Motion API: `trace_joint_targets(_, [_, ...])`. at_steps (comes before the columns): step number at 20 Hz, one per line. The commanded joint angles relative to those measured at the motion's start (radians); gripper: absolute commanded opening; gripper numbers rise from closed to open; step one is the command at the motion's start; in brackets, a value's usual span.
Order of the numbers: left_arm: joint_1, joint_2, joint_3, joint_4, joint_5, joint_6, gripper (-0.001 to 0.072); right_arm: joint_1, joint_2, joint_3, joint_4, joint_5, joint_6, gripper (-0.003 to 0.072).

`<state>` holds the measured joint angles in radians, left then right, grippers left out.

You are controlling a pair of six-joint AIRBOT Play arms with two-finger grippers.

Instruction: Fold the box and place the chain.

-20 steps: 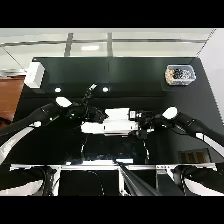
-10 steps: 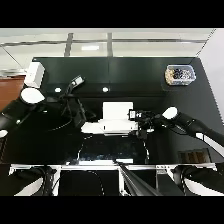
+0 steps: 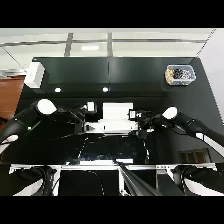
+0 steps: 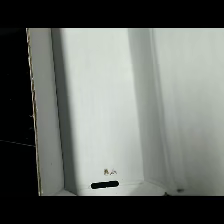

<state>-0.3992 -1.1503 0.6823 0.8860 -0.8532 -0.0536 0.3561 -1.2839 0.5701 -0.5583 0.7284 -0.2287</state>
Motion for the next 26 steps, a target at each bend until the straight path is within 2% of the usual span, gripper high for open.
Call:
trace_joint_targets(1, [-0.054,-0.066,-0.007,0.022,0.092,0.081,0.0709,-0.001,0.0,0.0,0.0,0.0,0.0,0.0106])
trace_joint_targets(4, [-0.084,-0.081,-0.007,-0.009,0.085,0.058,0.0691,-0.001,0.0,0.0,0.0,0.0,0.0,0.0106])
trace_joint_targets(7, [-0.102,-0.085,-0.007,-0.122,0.102,0.047,0.0676,-0.001,0.0,0.0,0.0,0.0,0.0,0.0107])
trace_joint_targets(8, [-0.105,-0.085,-0.007,-0.125,0.105,0.047,0.055,-0.001,-0.001,0.0,0.0,0.0,0.0,0.0106])
trace_joint_targets(9, [-0.108,-0.085,-0.007,-0.126,0.09,0.047,0.0394,-0.001,-0.001,0.0,0.0,0.0,0.0,0.0106])
trace_joint_targets(10, [-0.108,-0.085,-0.007,-0.128,0.074,0.047,0.0317,-0.001,0.0,0.0,0.0,0.0,0.0,0.0107])
trace_joint_targets(11, [-0.108,-0.085,-0.007,-0.129,0.061,0.047,0.0273,-0.001,0.0,0.0,0.0,0.0,0.0,0.0107])
trace_joint_targets(13, [-0.108,-0.085,-0.008,-0.142,0.052,0.046,0.0272,-0.001,0.0,0.0,0.0,0.0,0.0,0.0106])
trace_joint_targets(16, [-0.112,-0.1,-0.008,-0.232,0.054,0.047,0.0271,-0.001,0.0,0.0,0.0,0.0,0.0,0.0107])
trace_joint_targets(17, [-0.117,-0.112,-0.008,-0.264,0.063,0.046,0.0245,-0.001,0.0,0.0,0.0,0.0,0.0,0.0107])
trace_joint_targets(18, [-0.122,-0.129,-0.008,-0.309,0.068,0.048,0.0136,-0.001,0.0,0.0,0.0,0.0,0.0,0.0106])
trace_joint_targets(20, [-0.136,-0.166,-0.008,-0.373,0.068,0.048,0.013,-0.001,0.0,0.0,0.0,0.0,0.0,0.0107])
trace_joint_targets(24, [-0.143,-0.187,-0.008,-0.374,0.069,0.047,0.013,-0.001,0.0,0.0,0.0,0.0,0.0,0.0106])
trace_joint_targets(25, [-0.143,-0.187,-0.008,-0.37,0.069,0.047,0.01,-0.001,-0.001,0.0,0.001,0.0,0.0,0.0107])
trace_joint_targets(26, [-0.143,-0.187,-0.008,-0.37,0.068,0.047,0.0026,-0.001,0.0,0.0,0.0,0.0,0.0,0.0107])
